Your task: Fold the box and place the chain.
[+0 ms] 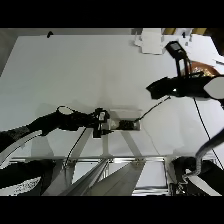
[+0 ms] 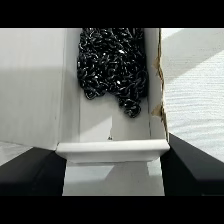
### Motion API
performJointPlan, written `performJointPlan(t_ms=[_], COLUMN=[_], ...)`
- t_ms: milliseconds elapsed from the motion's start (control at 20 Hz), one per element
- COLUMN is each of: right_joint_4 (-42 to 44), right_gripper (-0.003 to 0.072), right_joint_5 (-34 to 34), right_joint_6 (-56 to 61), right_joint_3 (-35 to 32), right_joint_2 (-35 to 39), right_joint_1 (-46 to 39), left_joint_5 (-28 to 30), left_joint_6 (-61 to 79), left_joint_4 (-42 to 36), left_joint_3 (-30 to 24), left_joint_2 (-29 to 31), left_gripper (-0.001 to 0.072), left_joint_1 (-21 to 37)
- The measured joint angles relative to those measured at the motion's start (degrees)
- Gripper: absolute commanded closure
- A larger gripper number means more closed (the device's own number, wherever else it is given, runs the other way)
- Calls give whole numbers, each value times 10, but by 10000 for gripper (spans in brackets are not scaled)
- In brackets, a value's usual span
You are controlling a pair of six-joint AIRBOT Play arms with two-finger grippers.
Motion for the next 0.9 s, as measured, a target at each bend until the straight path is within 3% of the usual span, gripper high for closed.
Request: performJointPlan(t_ms=[450,600,900], right_joint_4=[-85,-104,-122], right_gripper=[525,435,427], right_joint_5=[-16,-34,-64], right_joint_6=[43,54,69], right_joint_3=[-31,-52,-77], right_joint_2=[-118,-141,-158], right_joint_1=[-59,-61,-62], left_joint_5=[0,0,0], left_joint_6=[0,0,0], left_joint_4=[0,0,0], left_joint_3=[0,0,0], left_joint_2=[0,0,0], left_gripper=[612,612,612], left_joint_1=[0,0,0])
